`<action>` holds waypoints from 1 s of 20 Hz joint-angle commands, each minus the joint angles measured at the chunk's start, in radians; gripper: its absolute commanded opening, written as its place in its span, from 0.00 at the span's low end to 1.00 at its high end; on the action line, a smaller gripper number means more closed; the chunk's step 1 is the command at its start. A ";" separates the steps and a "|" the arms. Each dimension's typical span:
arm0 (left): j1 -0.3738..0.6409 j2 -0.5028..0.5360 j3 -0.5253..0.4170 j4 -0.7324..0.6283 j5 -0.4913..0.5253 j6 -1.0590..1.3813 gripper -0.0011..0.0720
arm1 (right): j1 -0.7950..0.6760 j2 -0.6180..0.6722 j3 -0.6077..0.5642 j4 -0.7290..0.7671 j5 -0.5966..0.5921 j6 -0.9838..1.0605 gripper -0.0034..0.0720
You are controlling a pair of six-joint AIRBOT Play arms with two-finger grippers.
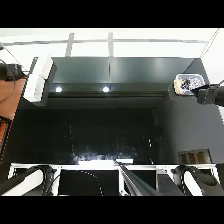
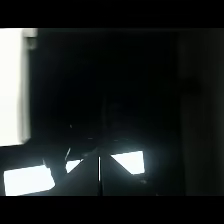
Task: Fold the box and place the chain.
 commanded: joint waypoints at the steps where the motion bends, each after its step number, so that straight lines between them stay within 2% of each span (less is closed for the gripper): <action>1: -0.153 0.306 -0.370 -0.038 0.287 -0.011 0.04 | 0.016 0.102 -0.210 -0.012 -0.316 -0.035 0.06; 3: -0.197 0.444 -0.579 -0.037 0.423 -0.011 0.04 | 0.016 0.092 -0.308 -0.019 -0.404 -0.035 0.06; 5: -0.189 0.527 -0.700 -0.034 0.472 -0.012 0.05 | 0.016 0.092 -0.338 -0.029 -0.426 -0.035 0.07; 6: -0.179 0.547 -0.726 -0.031 0.472 -0.012 0.05 | 0.016 0.092 -0.338 -0.034 -0.424 -0.035 0.07; 20: -0.158 0.560 -0.743 -0.042 0.478 -0.012 0.05 | 0.016 0.092 -0.338 -0.034 -0.406 -0.035 0.07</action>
